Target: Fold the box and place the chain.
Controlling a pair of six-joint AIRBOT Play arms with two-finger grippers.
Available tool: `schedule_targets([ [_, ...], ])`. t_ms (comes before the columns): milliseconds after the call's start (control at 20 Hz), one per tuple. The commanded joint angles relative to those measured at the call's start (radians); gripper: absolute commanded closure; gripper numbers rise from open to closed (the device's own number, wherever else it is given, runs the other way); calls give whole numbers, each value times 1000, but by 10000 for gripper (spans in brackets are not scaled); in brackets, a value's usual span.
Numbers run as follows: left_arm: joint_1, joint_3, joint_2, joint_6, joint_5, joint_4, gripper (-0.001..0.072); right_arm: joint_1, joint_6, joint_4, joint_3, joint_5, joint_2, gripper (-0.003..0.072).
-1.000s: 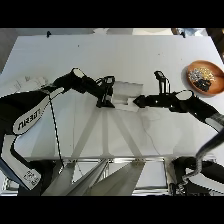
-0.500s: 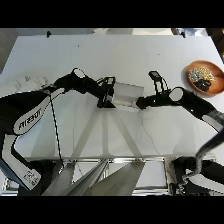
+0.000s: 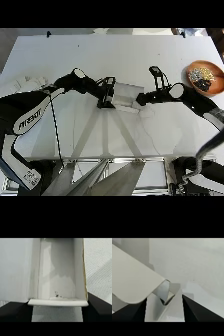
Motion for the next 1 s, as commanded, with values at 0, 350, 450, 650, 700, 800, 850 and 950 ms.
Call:
schedule_targets([
  [0,1,0,1,0,2,0,496,4,5,13,17,48,1,177],
  [350,1,0,1,0,2,0,496,132,332,-275,36,60,-35,178],
  [450,1,0,1,0,2,0,496,169,444,-315,69,64,-81,178],
  [650,1,0,1,0,2,1,496,275,591,-452,196,121,-204,194],
  [700,1,0,1,0,2,0,496,296,621,-493,233,164,-235,207],
  [800,1,0,1,0,2,0,496,324,687,-566,294,251,-285,228],
  [850,1,0,1,0,2,0,496,333,713,-592,313,275,-300,273],
  [950,1,0,1,0,2,0,496,343,764,-624,322,274,-305,416],
])
